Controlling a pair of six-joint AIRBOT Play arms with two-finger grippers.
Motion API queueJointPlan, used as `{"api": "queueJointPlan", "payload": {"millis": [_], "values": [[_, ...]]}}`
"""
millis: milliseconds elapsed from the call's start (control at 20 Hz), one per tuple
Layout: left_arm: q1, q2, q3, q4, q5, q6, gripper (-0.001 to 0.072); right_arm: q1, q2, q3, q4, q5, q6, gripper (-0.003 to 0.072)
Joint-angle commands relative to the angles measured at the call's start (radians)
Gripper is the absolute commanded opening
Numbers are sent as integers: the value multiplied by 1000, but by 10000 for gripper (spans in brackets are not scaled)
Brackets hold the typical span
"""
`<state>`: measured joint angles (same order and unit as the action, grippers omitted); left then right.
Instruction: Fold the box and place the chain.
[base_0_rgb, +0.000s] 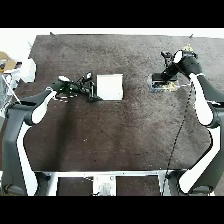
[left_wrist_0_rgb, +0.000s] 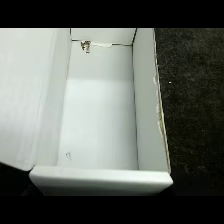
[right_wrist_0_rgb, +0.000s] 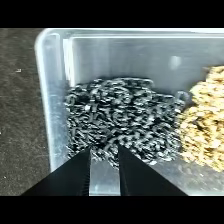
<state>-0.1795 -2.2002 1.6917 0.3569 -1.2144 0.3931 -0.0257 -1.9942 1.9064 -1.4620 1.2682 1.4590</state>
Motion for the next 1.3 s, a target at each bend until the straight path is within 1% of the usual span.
{"api": "queueJointPlan", "payload": {"millis": [0,200,400,600,650,700,750,800,950,1250], "values": [[0,0,0,0,0,0,287,0,-13,0,5,2,-1,217],[0,0,0,0,0,0,288,0,-14,0,5,0,-1,217],[0,0,0,0,0,0,287,0,-24,0,50,0,-2,217],[0,0,0,0,0,0,288,2,-46,0,53,14,-1,211],[0,0,0,0,0,0,288,2,-47,0,53,15,-1,109],[0,0,0,0,0,0,287,2,-44,1,53,11,-1,75],[0,0,0,0,0,0,287,2,-41,5,53,10,0,57],[0,0,0,0,0,0,288,2,-38,15,53,13,0,2],[0,0,0,0,0,0,287,3,-3,31,52,19,-1,2],[0,0,0,0,0,0,288,3,114,31,27,19,-24,1]]}}
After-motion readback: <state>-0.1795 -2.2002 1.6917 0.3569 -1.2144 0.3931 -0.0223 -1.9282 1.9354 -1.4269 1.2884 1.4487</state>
